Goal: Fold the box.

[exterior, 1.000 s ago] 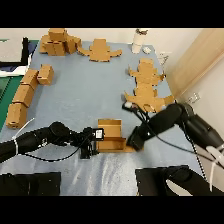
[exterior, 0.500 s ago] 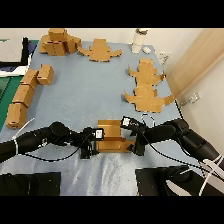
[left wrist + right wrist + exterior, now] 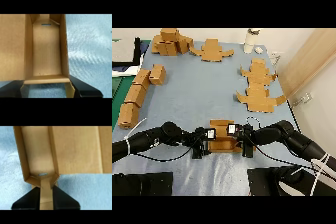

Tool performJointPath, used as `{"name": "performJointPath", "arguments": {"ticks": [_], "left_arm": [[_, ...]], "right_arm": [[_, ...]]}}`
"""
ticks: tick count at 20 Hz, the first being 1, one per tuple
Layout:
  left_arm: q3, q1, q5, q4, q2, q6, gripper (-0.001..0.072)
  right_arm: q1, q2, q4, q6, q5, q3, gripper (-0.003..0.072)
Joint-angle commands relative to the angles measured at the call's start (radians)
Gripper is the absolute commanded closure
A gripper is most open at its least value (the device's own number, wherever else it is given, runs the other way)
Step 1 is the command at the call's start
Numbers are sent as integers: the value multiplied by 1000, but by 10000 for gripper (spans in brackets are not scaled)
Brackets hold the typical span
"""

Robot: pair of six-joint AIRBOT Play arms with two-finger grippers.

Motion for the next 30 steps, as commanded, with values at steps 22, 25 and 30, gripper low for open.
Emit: {"name": "performJointPath", "arguments": {"ticks": [22, 25, 30], "left_arm": [[1, 0, 1, 0, 0, -1, 260], [1, 0, 1, 0, 0, -1, 261], [1, 0, 1, 0, 0, -1, 260]], "right_arm": [[59, -11, 87, -97, 51, -7, 332], [72, -24, 105, -117, 58, -7, 523], [87, -46, 104, -124, 72, -7, 629]]}}
